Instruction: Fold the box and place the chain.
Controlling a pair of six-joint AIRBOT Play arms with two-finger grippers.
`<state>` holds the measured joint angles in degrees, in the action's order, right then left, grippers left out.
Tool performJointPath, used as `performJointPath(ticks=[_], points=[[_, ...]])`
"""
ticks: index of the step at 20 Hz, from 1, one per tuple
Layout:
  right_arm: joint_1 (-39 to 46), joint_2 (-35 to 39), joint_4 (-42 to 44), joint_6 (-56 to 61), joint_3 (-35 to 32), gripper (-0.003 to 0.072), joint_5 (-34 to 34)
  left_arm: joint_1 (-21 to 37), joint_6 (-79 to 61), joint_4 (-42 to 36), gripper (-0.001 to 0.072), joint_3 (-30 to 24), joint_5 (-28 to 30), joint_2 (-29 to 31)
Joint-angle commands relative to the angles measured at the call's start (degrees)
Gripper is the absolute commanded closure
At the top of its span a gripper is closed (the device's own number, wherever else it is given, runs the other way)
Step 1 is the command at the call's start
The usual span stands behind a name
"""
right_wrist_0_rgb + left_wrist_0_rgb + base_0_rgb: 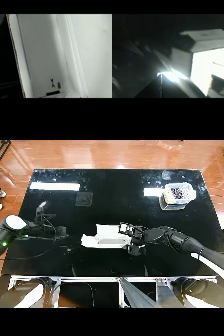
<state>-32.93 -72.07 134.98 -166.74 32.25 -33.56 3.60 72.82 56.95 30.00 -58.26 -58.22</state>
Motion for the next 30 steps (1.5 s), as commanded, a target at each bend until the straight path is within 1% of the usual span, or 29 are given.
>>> performJointPath(ticks=[1,3,4,6,7,9,11,13,14,16,17,21,22,23,24,27,30], points=[[-0.1,0.0,0.0,0.0,0.0,0.0437,0.1,0.1,2.7,-9.3,0.0681,-6.2,2.2,-5.2],[-0.1,0.0,0.0,0.0,0.0,0.0437,0.1,-2.6,-4.3,-17.1,0.0681,-6.6,3.3,-8.3],[-0.1,0.0,0.0,0.0,0.0,0.0437,0.2,-4.3,-6.3,-21.2,0.0682,-6.6,4.7,-9.7],[-0.1,0.0,0.0,0.0,0.0,0.0437,0.1,-8.0,-8.3,-25.6,0.0683,-6.6,8.1,-11.7],[-0.1,0.0,0.0,0.1,0.0,0.0437,0.1,-10.1,-8.3,-26.2,0.0683,-6.6,9.5,-12.5],[-0.1,0.0,0.0,0.1,0.0,0.0437,0.1,-12.8,-8.3,-26.2,0.0682,-6.6,10.1,-12.8],[-0.1,0.0,0.0,0.0,0.0,0.0437,0.1,-13.0,-8.3,-26.1,0.0682,-6.5,9.6,-12.8],[-0.1,0.0,0.0,0.1,0.0,0.0437,0.1,-11.7,-8.5,-25.9,0.0679,-5.8,7.8,-12.8],[-0.1,0.0,0.0,0.2,0.0,0.0437,0.1,-10.8,-8.6,-25.9,0.0633,-5.3,7.0,-12.6],[-0.1,0.0,0.0,0.2,0.0,0.0437,0.1,-9.7,-10.6,-25.9,0.0323,-3.7,5.2,-12.1],[-0.1,0.0,0.0,0.2,0.0,0.0437,0.1,-9.6,-10.5,-25.9,0.0255,-2.8,4.0,-12.0],[-0.1,0.0,0.0,0.2,0.0,0.0437,0.1,-9.6,-10.8,-26.0,0.0252,-0.3,-1.1,-12.0],[-0.1,0.0,0.0,0.2,0.0,0.0437,0.1,-9.7,-10.9,-26.4,0.0215,0.1,-2.4,-12.0],[-0.1,0.0,0.0,0.2,0.0,0.0437,0.1,-10.0,-11.0,-26.9,0.0159,0.4,-3.3,-12.0],[-0.1,0.0,0.0,0.2,0.0,0.0437,0.1,-10.7,-11.0,-27.5,0.0133,0.6,-3.8,-12.0],[-0.1,0.0,0.0,0.2,0.0,0.0437,0.1,-13.6,-11.0,-27.9,0.0133,0.6,-4.0,-12.0],[-0.1,0.0,0.0,0.2,0.0,0.0437,0.1,-14.3,-11.0,-27.9,0.0133,0.6,-4.6,-12.0]])
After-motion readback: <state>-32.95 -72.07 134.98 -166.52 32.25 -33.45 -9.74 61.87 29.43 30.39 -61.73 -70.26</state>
